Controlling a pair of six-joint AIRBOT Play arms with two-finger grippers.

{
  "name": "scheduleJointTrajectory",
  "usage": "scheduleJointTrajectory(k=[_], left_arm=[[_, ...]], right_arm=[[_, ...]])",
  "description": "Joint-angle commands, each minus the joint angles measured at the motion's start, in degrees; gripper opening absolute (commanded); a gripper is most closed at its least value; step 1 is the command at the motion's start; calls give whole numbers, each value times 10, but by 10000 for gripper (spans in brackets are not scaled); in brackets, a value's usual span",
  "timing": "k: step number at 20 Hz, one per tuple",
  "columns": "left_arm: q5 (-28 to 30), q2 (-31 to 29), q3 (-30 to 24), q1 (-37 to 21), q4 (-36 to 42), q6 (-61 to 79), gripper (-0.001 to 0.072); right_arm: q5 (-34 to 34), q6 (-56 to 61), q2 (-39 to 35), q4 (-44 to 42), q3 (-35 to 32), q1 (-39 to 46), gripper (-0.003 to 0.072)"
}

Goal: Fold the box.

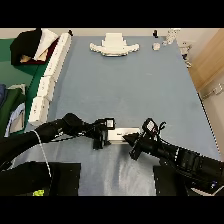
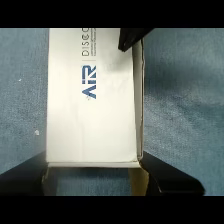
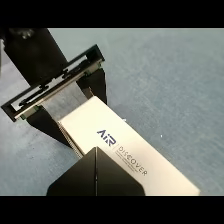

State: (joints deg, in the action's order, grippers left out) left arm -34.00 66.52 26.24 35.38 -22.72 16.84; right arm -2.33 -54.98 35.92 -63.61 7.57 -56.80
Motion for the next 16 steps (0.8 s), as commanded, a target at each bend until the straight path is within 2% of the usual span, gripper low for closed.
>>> scheduleJointTrajectory(k=[1, 4, 6, 8, 10, 13, 16], left_arm=[[0, 0, 1, 0, -1, 1, 524], [0, 0, 1, 0, -1, 1, 524], [0, 0, 1, 0, -1, 1, 524], [0, 0, 1, 0, -1, 1, 524], [0, 0, 1, 0, -1, 1, 524], [0, 0, 1, 0, -1, 1, 524], [0, 0, 1, 0, -1, 1, 524]], right_arm=[[-6, 0, -29, -3, 1, 1, 2], [42, 0, -28, -2, 22, 0, 2], [132, -1, -27, 4, 57, 4, 2], [243, -1, -27, 22, 105, 20, 2], [325, -1, -26, 26, 157, 47, 2], [413, -1, -9, 23, 245, 103, 2], [462, -34, 49, -11, 331, 165, 1]])
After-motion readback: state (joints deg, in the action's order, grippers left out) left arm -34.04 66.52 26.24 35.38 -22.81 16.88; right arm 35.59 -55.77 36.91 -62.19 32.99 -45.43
